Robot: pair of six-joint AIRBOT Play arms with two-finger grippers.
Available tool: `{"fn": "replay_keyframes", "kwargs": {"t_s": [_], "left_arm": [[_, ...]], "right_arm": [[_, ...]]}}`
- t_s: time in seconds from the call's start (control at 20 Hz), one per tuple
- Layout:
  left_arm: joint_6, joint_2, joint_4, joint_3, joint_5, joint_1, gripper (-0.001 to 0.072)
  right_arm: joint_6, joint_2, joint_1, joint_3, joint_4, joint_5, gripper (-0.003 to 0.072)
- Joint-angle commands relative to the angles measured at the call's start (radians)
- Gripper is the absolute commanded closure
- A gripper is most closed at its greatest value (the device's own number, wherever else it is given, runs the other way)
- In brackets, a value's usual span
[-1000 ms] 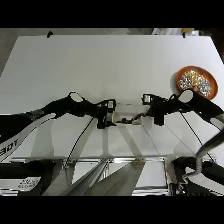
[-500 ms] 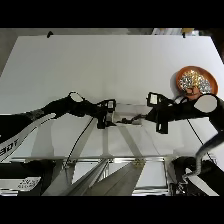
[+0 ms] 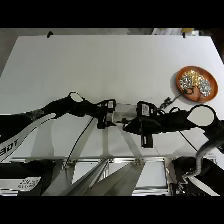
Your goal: Fold the box and place the chain.
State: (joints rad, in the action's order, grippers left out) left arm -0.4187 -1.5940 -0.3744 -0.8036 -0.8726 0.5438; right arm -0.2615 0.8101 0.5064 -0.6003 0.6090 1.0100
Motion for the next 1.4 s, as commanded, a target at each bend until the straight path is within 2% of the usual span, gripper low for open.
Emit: {"fn": "replay_keyframes", "kwargs": {"t_s": [0.0, 0.15, 0.4, 0.55, 0.6, 0.7, 0.85, 1.05, 1.25, 1.35], "left_arm": [[0.000, 0.000, 0.000, 0.000, 0.000, 0.000, 0.0380], [0.000, 0.001, 0.000, 0.000, 0.000, 0.000, 0.0380], [0.000, 0.001, 0.000, 0.000, 0.000, 0.000, 0.0380], [0.000, 0.001, 0.000, 0.000, 0.000, 0.000, 0.0380], [0.000, 0.001, 0.000, 0.000, 0.000, 0.000, 0.0380], [0.000, 0.000, 0.000, 0.000, 0.000, 0.000, 0.0380], [0.000, 0.001, 0.000, 0.000, 0.000, 0.000, 0.0380], [0.000, 0.000, 0.000, 0.000, 0.000, 0.000, 0.0380], [0.000, 0.001, 0.000, 0.000, 0.000, 0.000, 0.0380], [0.000, 0.001, 0.000, -0.001, 0.000, 0.000, 0.0380]], "right_arm": [[-0.001, -0.002, 0.047, 0.001, -0.063, -0.095, 0.0671], [-0.001, 0.000, 0.047, 0.008, -0.029, -0.144, 0.0670], [-0.064, 0.026, 0.046, 0.025, 0.169, -0.237, 0.0669], [-0.108, 0.048, 0.046, 0.025, 0.179, -0.323, 0.0669], [-0.108, 0.051, 0.046, 0.025, 0.180, -0.345, 0.0661], [-0.108, 0.050, 0.046, 0.025, 0.181, -0.384, 0.0573], [-0.108, 0.048, 0.027, 0.025, 0.173, -0.433, 0.0573], [-0.093, -0.005, -0.069, 0.025, 0.209, -0.287, 0.0583], [0.006, -0.041, -0.203, 0.027, 0.434, -0.066, 0.0588], [0.010, -0.041, -0.264, 0.055, 0.499, -0.044, 0.0588]]}}
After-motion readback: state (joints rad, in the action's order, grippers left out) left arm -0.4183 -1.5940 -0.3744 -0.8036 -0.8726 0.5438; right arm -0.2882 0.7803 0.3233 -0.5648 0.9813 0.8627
